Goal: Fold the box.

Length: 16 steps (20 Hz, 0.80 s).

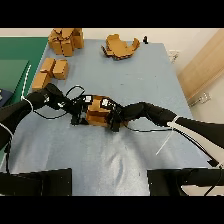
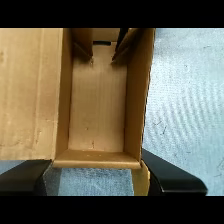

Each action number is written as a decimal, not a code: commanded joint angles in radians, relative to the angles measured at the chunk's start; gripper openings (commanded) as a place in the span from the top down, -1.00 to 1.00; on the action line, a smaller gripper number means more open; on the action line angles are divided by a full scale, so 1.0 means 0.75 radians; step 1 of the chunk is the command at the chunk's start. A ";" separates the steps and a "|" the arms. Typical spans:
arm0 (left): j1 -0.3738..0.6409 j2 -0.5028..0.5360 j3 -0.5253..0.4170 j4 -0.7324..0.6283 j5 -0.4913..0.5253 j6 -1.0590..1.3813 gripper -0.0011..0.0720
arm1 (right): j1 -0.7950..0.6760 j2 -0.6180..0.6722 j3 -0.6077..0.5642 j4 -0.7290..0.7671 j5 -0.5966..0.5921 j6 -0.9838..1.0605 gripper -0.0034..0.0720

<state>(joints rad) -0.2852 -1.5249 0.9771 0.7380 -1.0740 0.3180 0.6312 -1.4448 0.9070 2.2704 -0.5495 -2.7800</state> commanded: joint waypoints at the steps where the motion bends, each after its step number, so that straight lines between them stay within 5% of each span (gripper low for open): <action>1: -0.001 -0.001 0.001 0.001 0.003 0.004 0.15 | 0.000 -0.001 0.001 -0.004 0.007 0.000 0.54; 3: -0.001 -0.001 0.001 0.002 0.003 0.004 0.15 | 0.000 -0.001 0.001 0.002 0.006 0.001 0.35; 5: -0.001 -0.001 0.001 0.002 0.003 0.004 0.15 | 0.000 -0.003 0.001 0.006 0.011 0.001 -0.33; 13: 0.000 -0.001 0.001 0.002 0.003 0.004 0.15 | -0.010 0.008 0.004 -0.061 -0.004 0.062 -0.39; 14: 0.000 -0.001 0.001 0.002 0.003 0.004 0.15 | -0.025 0.021 0.005 -0.120 -0.037 0.163 -0.36; 15: 0.001 -0.001 0.001 0.002 0.002 0.003 0.15 | -0.045 0.046 0.006 -0.184 -0.079 0.316 0.02; 16: 0.001 -0.001 0.001 0.003 0.002 0.002 0.15 | -0.066 0.087 0.008 -0.223 -0.148 0.457 0.92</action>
